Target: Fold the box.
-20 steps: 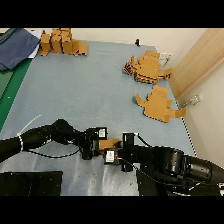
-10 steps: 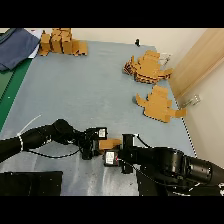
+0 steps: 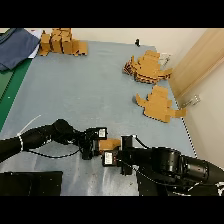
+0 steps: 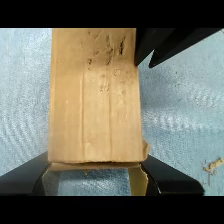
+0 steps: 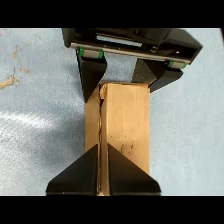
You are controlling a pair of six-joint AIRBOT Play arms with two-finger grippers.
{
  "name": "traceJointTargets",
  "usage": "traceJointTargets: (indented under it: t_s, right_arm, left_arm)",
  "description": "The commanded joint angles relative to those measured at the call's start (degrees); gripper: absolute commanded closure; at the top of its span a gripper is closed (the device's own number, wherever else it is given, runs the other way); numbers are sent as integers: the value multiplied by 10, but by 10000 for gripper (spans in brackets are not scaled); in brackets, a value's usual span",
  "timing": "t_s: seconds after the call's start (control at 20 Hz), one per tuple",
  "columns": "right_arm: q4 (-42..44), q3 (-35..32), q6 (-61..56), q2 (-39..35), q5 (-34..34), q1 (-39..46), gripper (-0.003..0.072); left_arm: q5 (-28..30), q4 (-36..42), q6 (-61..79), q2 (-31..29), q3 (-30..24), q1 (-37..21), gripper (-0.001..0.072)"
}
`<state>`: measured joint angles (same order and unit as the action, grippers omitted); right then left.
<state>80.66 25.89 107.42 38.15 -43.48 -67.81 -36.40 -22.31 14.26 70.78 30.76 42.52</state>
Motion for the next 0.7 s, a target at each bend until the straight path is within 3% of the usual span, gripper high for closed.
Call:
traceJointTargets:
  t_s: [0.0, 0.35, 0.5, 0.65]
  right_arm:
    - [17, -9, 0, 1, 2, 0, 593]
    - [28, -14, -5, -1, 3, -1, 593]
    - [95, 7, -9, -29, -28, -13, 593]
    - [106, 17, -76, -65, -46, -29, 592]
  left_arm:
    - [0, 0, 0, 0, 0, 0, 284]
    - [0, 0, 0, 0, 0, 0, 283]
    - [0, 0, 0, 0, 0, 0, 283]
    - [0, 0, 0, 0, 0, 0, 284]
